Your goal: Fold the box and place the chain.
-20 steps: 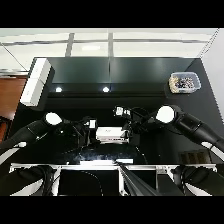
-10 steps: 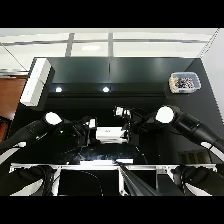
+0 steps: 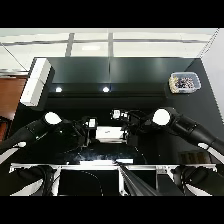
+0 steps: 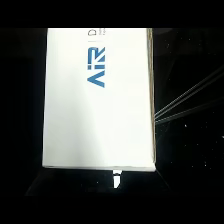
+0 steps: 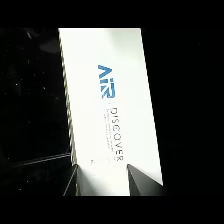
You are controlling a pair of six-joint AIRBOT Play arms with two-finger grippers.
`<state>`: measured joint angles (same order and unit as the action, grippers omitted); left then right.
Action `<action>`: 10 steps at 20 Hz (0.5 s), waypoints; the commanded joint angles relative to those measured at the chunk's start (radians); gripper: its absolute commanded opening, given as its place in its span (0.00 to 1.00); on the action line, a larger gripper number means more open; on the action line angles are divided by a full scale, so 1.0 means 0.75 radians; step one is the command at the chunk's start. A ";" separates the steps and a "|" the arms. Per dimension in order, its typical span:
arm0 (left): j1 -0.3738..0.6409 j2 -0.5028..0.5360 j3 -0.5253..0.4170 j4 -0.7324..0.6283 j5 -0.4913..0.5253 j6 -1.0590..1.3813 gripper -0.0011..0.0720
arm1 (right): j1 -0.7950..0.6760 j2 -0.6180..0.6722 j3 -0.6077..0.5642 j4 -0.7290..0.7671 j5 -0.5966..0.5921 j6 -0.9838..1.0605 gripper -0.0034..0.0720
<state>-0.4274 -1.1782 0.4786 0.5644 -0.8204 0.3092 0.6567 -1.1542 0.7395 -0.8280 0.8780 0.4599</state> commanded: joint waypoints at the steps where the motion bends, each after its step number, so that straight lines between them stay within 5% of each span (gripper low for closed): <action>1: -0.001 -0.001 -0.001 -0.001 0.001 0.002 0.65 | -0.014 0.050 0.009 0.006 -0.013 0.034 0.56; 7: -0.001 -0.001 -0.001 -0.001 0.002 0.002 0.65 | -0.076 0.213 0.022 0.010 0.136 0.610 0.53; 8: -0.001 -0.001 -0.001 -0.001 0.002 0.002 0.65 | -0.075 0.211 0.003 0.019 0.140 0.752 0.21; 9: -0.001 -0.001 -0.001 -0.001 0.002 0.002 0.65 | -0.075 0.210 -0.026 0.072 0.133 0.834 0.06; 10: -0.001 -0.001 -0.001 -0.001 0.002 0.002 0.65 | -0.075 0.210 -0.066 0.158 0.109 0.856 0.06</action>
<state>-0.4286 -1.1790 0.4782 0.5640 -0.8185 0.3111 0.6056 -1.0103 0.7300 -0.7971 0.9524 0.8860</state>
